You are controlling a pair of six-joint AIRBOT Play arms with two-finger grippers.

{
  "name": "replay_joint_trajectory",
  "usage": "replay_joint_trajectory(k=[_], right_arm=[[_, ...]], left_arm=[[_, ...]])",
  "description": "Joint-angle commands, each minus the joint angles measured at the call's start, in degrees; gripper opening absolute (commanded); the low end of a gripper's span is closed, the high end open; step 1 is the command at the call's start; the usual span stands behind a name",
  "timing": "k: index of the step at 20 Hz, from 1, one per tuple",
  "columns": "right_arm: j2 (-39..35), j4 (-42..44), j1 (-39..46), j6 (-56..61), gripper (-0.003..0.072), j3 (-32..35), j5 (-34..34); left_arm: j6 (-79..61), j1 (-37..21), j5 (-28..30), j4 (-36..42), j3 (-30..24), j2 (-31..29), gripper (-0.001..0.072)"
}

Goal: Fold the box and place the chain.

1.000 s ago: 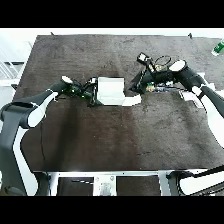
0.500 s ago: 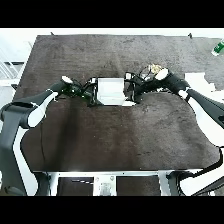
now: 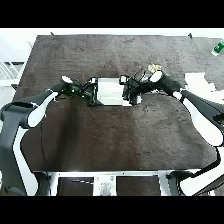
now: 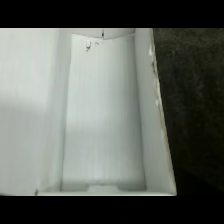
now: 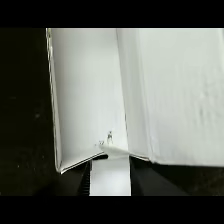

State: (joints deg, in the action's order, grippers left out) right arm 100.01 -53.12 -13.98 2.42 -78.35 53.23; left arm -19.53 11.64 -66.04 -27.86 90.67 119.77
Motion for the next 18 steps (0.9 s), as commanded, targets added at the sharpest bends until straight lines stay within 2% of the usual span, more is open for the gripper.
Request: replay_joint_trajectory(k=[1, 7, 8, 10, 11, 12, 14, 15, 17, 18], right_arm=[[0.68, 3.91, -1.11, -0.15, 0.0263, 0.02, -0.33], [2.34, 6.01, -1.64, -0.11, 0.0276, 0.02, -2.89], [2.34, 5.99, -1.62, -0.11, 0.032, 0.02, -2.89], [2.34, 5.99, -1.6, -0.13, 0.048, 0.04, -2.86], [2.34, 5.99, -1.6, -0.11, 0.0497, 0.02, -2.82], [2.34, 5.97, -1.6, -0.11, 0.056, 0.02, -2.84], [2.16, 5.53, -1.4, 1.73, 0.0554, 0.0, -2.82], [1.77, 4.26, -1.11, 4.2, 0.0422, 0.0, -2.56], [-0.28, -1.62, -0.02, 10.25, 0.0313, 0.0, 0.0], [-2.03, -3.89, 0.63, 12.02, 0.0104, 0.0, 3.04]], left_arm=[[0.0, -0.02, -0.11, 0.02, -0.02, 0.0, 0.0531], [0.0, -0.02, -0.17, 0.02, -0.02, 0.0, 0.0531], [0.0, -0.04, -0.17, 0.02, -0.02, 0.0, 0.0531], [0.0, -0.02, -0.17, 0.02, -0.02, 0.0, 0.0531], [0.0, -0.02, -0.17, 0.02, -0.02, 0.0, 0.0531], [0.0, -0.02, -0.17, 0.04, -0.02, 0.0, 0.0531], [0.0, -0.02, -0.22, 0.02, -0.02, 0.0, 0.0531], [0.0, -0.02, -0.24, 0.02, -0.02, 0.0, 0.0531], [0.0, -0.02, -0.22, 0.04, -0.02, 0.0, 0.0531], [0.0, -0.02, -0.24, 0.02, -0.02, 0.0, 0.0531]])
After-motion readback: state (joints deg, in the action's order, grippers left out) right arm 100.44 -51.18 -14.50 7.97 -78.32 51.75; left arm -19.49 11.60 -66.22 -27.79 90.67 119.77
